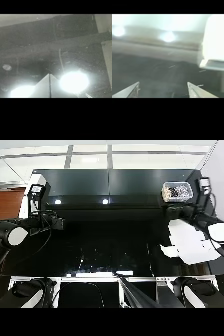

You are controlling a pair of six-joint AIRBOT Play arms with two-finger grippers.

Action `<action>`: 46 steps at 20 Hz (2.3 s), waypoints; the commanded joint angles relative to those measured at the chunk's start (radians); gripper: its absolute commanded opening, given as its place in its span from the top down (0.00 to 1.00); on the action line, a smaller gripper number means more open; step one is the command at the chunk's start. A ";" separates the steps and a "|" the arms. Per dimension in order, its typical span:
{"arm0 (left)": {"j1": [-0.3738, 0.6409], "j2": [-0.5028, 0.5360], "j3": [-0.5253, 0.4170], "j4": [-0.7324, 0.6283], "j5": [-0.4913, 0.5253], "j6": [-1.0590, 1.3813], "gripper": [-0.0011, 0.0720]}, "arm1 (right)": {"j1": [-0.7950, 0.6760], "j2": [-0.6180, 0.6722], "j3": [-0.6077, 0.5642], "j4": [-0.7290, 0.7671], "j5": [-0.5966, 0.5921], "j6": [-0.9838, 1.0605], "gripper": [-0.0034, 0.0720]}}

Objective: Fold the box and place the chain.

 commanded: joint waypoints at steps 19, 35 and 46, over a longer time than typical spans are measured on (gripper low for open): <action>0.001 0.001 0.000 -0.015 0.000 -0.001 0.95 | -0.992 -0.686 0.597 -0.176 0.715 -0.190 0.03; 0.001 0.001 0.000 -0.045 0.000 -0.001 0.95 | -0.967 -0.764 0.596 -0.074 0.917 -0.452 0.94; 0.000 0.001 0.000 -0.045 0.000 -0.001 0.95 | -0.700 -0.406 0.442 0.154 0.769 -0.319 0.94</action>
